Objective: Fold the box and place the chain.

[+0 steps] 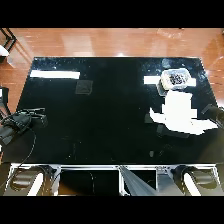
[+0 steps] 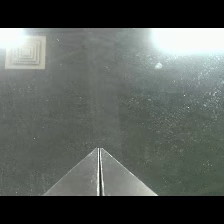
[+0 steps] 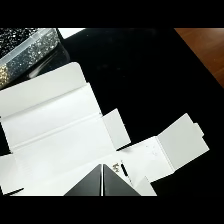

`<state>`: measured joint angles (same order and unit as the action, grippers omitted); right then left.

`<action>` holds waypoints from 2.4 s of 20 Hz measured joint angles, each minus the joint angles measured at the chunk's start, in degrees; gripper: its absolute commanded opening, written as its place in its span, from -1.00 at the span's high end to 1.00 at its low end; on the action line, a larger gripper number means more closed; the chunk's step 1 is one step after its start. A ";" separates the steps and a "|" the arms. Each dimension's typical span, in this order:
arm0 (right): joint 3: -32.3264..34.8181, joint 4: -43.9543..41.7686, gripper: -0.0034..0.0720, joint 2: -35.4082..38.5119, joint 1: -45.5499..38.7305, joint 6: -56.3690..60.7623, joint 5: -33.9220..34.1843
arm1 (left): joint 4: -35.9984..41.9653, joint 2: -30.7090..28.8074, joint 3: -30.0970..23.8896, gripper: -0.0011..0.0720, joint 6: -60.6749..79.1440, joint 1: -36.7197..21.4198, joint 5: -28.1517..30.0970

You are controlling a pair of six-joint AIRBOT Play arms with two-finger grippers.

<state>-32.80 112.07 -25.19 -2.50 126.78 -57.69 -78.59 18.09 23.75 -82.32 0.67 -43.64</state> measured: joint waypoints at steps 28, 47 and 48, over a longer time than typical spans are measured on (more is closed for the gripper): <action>-3.08 0.24 -0.96 -12.63 -10.93 -11.89 2.80 | 12.33 11.10 0.00 -0.76 -0.42 2.99 5.86; -26.40 -53.64 -0.94 -58.25 -60.87 -63.82 -21.53 | 13.46 12.98 0.00 -0.76 -0.26 9.99 11.69; -27.71 -54.77 -0.94 -60.59 -60.81 -64.59 -24.37 | 13.51 12.98 0.00 -0.76 -0.42 10.01 11.76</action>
<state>-60.51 57.30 -85.78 -63.31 62.19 -82.06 -65.08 31.07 23.75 -82.74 10.68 -31.88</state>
